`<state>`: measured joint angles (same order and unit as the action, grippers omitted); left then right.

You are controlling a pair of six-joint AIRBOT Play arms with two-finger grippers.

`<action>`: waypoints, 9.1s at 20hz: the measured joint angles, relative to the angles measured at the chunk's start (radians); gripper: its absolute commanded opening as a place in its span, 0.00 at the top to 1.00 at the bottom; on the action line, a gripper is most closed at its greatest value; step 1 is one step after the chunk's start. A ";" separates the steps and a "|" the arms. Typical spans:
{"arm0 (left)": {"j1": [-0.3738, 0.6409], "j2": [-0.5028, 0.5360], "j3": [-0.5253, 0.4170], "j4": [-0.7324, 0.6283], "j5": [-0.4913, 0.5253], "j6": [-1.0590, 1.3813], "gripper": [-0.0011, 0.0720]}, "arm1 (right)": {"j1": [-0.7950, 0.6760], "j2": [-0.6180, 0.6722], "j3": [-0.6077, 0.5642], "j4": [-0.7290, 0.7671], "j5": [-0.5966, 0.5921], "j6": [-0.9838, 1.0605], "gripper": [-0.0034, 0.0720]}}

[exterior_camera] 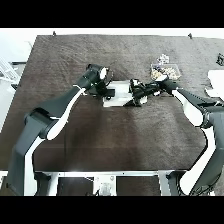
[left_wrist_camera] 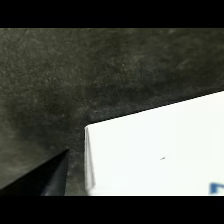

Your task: Fold the box and place the chain.

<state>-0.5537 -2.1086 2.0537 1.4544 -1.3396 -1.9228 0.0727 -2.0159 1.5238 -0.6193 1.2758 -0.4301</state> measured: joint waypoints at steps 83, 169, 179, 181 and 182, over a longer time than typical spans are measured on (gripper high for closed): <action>0.314 0.174 -0.657 -1.051 0.275 2.293 0.00 | 0.000 0.000 0.000 0.000 0.002 0.000 0.19; 0.299 0.092 -0.602 -1.149 0.354 2.470 0.00 | 0.000 0.000 0.000 0.002 -0.001 0.000 0.19; 0.299 0.021 -0.498 -1.139 0.293 2.381 0.00 | 0.000 0.000 0.001 0.002 -0.005 0.001 0.19; 0.299 0.018 -0.492 -1.138 0.291 2.375 0.00 | 0.000 0.000 0.001 0.001 -0.005 0.001 0.19; 0.299 0.017 -0.491 -1.138 0.290 2.374 0.00 | 0.000 0.000 0.001 0.001 -0.004 0.001 0.19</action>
<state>-0.2543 -2.0918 1.5623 0.3164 -1.0500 0.4511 0.0723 -2.0159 1.5246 -0.6182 1.2716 -0.4290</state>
